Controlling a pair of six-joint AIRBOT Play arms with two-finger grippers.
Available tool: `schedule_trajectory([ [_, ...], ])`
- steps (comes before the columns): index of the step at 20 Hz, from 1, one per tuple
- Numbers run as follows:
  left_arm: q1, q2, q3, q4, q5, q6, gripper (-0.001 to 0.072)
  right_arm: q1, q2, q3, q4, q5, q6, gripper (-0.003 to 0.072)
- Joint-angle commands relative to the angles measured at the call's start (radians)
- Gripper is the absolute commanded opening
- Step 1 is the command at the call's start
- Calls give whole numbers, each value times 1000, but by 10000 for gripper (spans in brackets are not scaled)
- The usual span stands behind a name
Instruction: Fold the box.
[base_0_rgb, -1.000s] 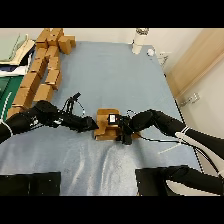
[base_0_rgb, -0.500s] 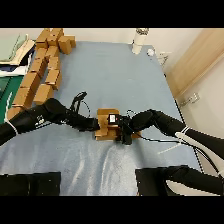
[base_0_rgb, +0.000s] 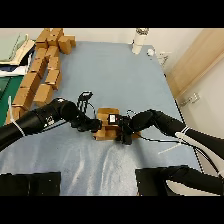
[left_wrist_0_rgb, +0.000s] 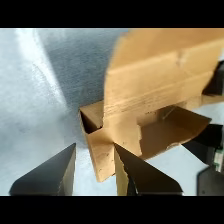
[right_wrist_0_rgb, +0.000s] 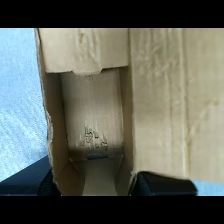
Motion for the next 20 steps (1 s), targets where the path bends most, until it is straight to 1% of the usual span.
schedule_trajectory([
  [1,-61,-1,31,84,-19,-127,373,0,-1,0,0,0,0,495],
  [4,-86,-16,63,111,-19,-194,373,0,-1,0,0,0,0,494],
  [6,-111,-49,98,121,-47,-195,373,0,-1,0,0,0,0,494],
  [7,-129,-72,124,154,-85,-215,373,0,-1,0,0,0,0,495],
  [9,-176,-116,190,295,-179,-287,373,0,-1,0,0,0,0,494],
  [11,-201,-138,240,380,-225,-341,373,0,-1,0,0,0,0,495],
  [13,-200,-146,260,388,-251,-369,373,0,-1,0,0,1,0,494],
  [16,-206,-158,259,387,-270,-372,373,0,-1,0,0,0,0,494],
  [20,-206,-178,259,365,-266,-372,373,0,-1,0,0,0,0,495],
])
